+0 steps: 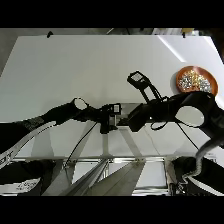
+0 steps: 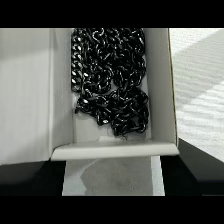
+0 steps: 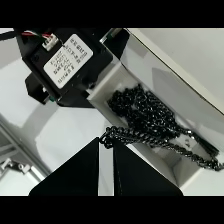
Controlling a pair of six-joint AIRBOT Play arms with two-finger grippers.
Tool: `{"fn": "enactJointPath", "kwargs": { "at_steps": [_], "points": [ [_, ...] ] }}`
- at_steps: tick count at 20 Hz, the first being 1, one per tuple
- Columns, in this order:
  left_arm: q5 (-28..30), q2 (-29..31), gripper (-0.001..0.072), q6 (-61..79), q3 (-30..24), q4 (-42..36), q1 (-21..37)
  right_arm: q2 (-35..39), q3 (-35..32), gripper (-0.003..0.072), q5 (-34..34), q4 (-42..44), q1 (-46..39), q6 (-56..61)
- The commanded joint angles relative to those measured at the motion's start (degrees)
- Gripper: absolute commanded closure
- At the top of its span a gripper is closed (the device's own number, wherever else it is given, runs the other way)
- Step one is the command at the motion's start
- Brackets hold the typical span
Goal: Fold the box and place the chain.
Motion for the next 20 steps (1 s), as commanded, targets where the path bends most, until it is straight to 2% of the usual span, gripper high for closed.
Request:
{"fn": "enactJointPath", "kwargs": {
  "at_steps": [1,3,5,6,11,15,16,20],
  "points": [
    [0.00,0.02,0.0454,0.02,-0.02,0.02,0.00,-3.78,-0.04,0.0674,-2.27,0.04,0.55,0.04],
    [0.00,0.02,0.0454,0.02,-0.02,0.02,0.00,-6.73,-0.04,0.0640,-2.23,0.04,0.55,0.04],
    [0.00,0.04,0.0454,0.00,-0.02,0.02,0.00,-7.85,-0.02,0.0471,-2.27,0.07,0.55,0.00],
    [0.00,0.04,0.0454,0.02,-0.02,0.02,0.00,-7.50,0.13,0.0448,-2.21,0.04,0.28,-0.09],
    [0.00,0.04,0.0454,0.02,-0.02,0.02,0.00,-3.34,2.43,0.0461,-1.79,-0.92,-8.13,-1.27],
    [0.00,0.02,0.0454,0.02,-0.02,0.02,0.00,-2.36,2.49,0.0649,-1.16,-3.63,-20.96,-1.38],
    [0.00,0.02,0.0454,0.02,-0.02,0.02,0.00,-2.97,2.49,0.0674,-0.98,-4.98,-23.85,-1.53],
    [0.00,0.04,0.0454,0.02,-0.02,0.02,0.00,-8.37,2.12,0.0673,0.72,-10.47,-33.46,-1.53]
  ]
}}
